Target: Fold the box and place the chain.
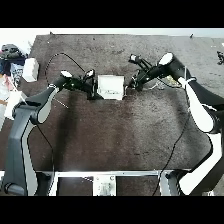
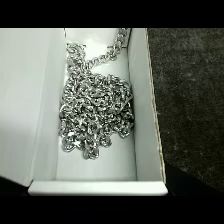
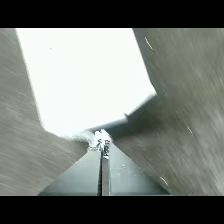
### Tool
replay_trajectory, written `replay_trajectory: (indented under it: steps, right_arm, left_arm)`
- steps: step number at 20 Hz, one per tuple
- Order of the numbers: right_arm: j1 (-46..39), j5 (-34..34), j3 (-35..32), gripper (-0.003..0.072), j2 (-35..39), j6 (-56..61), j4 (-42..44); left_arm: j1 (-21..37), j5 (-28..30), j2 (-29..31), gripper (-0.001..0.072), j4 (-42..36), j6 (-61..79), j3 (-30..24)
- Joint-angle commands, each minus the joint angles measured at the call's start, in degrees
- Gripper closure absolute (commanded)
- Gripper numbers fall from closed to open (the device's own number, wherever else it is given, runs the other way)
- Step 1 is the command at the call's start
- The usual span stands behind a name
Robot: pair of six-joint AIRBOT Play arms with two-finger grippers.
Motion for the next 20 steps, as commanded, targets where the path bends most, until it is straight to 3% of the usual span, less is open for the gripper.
replay_trajectory:
  steps: [1, 8, 12, 13, 14, 15, 20]
  right_arm:
    - [2.0, 0.3, 0.1, 0.0672, 6.2, 0.3, 10.1]
    - [10.9, -10.5, 0.1, 0.0673, 7.9, 0.3, 8.5]
    - [13.6, -17.2, 0.1, 0.0672, 4.0, 10.0, -3.8]
    - [13.4, -17.9, 0.1, 0.0627, 3.0, 12.0, -6.0]
    - [13.1, -17.6, 0.1, 0.0443, 2.5, 13.0, -7.5]
    - [12.5, -16.7, 0.1, 0.0396, 2.4, 12.9, -8.1]
    - [5.0, -5.7, 0.1, 0.0399, 4.5, 14.4, -8.1]
  left_arm:
    - [0.0, 0.0, 0.0, 0.0362, 0.0, 0.0, 0.0]
    - [0.0, 0.0, 0.0, 0.0362, 0.0, 0.0, 0.0]
    - [0.0, 0.0, 0.0, 0.0363, 0.0, 0.0, 0.0]
    - [0.0, 0.0, 0.0, 0.0362, 0.0, 0.0, 0.0]
    - [0.0, 0.0, 0.0, 0.0362, 0.0, 0.0, 0.0]
    - [0.0, 0.0, 0.0, 0.0362, 0.0, 0.0, 0.0]
    - [0.0, 0.0, 0.0, 0.0362, 0.0, 0.0, 0.0]
